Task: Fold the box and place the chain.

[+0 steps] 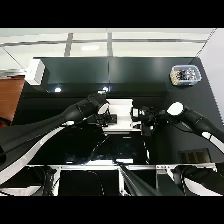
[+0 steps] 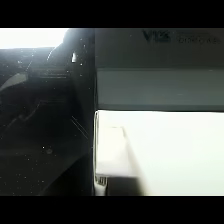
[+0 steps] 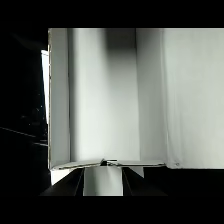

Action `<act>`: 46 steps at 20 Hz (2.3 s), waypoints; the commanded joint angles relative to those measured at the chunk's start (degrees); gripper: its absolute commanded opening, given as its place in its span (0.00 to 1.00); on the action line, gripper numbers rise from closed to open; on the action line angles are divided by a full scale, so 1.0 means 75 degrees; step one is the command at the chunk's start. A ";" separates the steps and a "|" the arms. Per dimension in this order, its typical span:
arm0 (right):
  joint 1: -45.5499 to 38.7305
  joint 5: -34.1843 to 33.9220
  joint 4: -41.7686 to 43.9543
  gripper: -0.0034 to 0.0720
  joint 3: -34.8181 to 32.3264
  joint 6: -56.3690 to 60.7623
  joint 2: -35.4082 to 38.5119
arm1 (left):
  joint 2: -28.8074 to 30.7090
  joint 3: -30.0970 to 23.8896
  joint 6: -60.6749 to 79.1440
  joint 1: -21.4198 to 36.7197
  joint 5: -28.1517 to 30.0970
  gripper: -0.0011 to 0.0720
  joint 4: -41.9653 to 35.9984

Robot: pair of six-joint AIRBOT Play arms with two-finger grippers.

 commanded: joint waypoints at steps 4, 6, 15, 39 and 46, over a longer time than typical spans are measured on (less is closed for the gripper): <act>0.0411 -0.0516 0.1020 0.40 -0.0006 0.0096 -0.0166 | 0.0006 -0.0003 0.0003 0.0009 0.0006 0.05 0.0000; 0.0402 -0.0545 0.1084 0.39 -0.0006 0.0096 -0.0236 | 0.0006 -0.0003 0.0003 0.0009 0.0006 0.05 0.0000; 0.0402 -0.0548 0.1078 0.71 -0.0006 0.0105 -0.0233 | 0.0006 -0.0003 0.0003 0.0009 0.0012 0.05 0.0000; -0.5144 0.1798 -0.0399 0.06 -0.0554 0.9973 0.0379 | 0.0006 -0.0003 0.0003 0.0009 0.0015 0.05 -0.0003; -0.3182 0.2795 0.1999 0.06 -0.0533 0.7825 -0.1498 | 0.0006 -0.0003 0.0000 0.0009 0.0015 0.05 0.0000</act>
